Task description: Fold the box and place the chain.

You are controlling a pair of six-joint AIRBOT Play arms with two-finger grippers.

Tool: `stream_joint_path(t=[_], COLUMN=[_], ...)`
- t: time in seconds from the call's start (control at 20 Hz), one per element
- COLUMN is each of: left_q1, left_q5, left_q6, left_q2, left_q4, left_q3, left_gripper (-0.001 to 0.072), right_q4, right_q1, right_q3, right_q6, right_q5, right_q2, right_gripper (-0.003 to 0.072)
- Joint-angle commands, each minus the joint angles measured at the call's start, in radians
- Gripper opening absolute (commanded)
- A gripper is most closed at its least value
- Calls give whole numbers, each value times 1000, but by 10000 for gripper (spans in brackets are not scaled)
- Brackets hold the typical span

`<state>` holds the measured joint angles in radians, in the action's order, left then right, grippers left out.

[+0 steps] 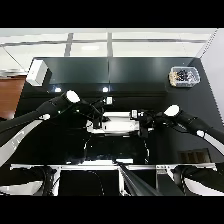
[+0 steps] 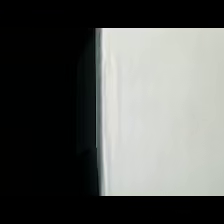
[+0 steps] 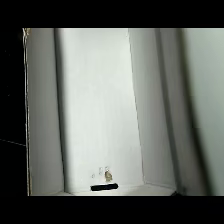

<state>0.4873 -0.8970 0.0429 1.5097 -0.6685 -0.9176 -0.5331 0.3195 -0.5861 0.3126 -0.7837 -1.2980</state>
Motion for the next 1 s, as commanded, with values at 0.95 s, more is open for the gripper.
stream_joint_path(t=[0.95], left_q1=[0], left_q5=[2], left_q6=[2], left_q2=[0], left_q4=[-1], left_q3=[-1], left_gripper=[25], right_q4=[-67], right_q1=[1], right_q3=[-25], right_q6=[-66], right_q5=[-24], right_q2=[-23], right_gripper=[702])
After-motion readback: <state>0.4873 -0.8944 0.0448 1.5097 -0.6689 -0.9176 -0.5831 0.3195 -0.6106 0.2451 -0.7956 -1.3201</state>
